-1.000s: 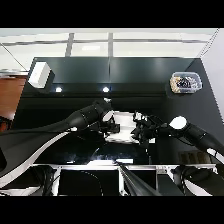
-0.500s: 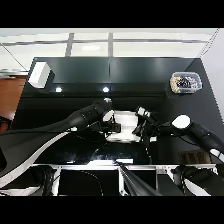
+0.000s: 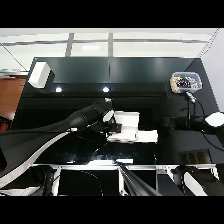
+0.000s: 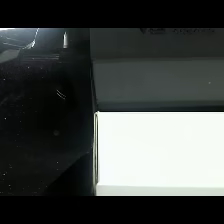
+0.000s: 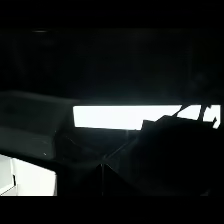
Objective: Fold the box and place the chain.
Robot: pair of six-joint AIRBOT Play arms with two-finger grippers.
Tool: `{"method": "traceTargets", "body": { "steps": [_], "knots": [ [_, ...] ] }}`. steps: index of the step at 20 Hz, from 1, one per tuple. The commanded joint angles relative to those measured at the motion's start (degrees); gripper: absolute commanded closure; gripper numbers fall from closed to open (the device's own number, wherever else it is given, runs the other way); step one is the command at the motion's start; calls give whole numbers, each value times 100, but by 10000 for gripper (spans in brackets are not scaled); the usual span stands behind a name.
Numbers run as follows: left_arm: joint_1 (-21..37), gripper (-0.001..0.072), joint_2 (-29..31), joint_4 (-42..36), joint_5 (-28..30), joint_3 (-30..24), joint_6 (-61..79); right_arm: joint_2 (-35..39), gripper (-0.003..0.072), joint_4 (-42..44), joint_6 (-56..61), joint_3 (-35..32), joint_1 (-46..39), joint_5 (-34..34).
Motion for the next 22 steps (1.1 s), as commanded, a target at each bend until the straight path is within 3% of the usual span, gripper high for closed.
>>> {"method": "traceTargets", "body": {
  "steps": [1,10,15,16,17,18,22],
  "knots": [
    [2,683,4,0,7,7,-7,17,675,116,1502,-546,-426,367],
    [4,683,4,-2,2,7,-7,-1167,675,2236,-566,-758,444,743],
    [4,683,4,-2,-11,7,-7,-1215,651,2544,-1329,-164,573,1237],
    [4,683,4,0,-9,7,-7,-1215,368,2538,-1331,-52,573,1311],
    [4,683,4,0,-7,7,-7,-1213,161,2540,-1331,-9,573,1353],
    [4,683,4,-2,-9,7,-7,-1215,108,2542,-1333,-2,575,1405],
    [4,683,4,-4,-11,7,-7,-1215,108,2496,-1311,0,876,1272]
  ]
}}
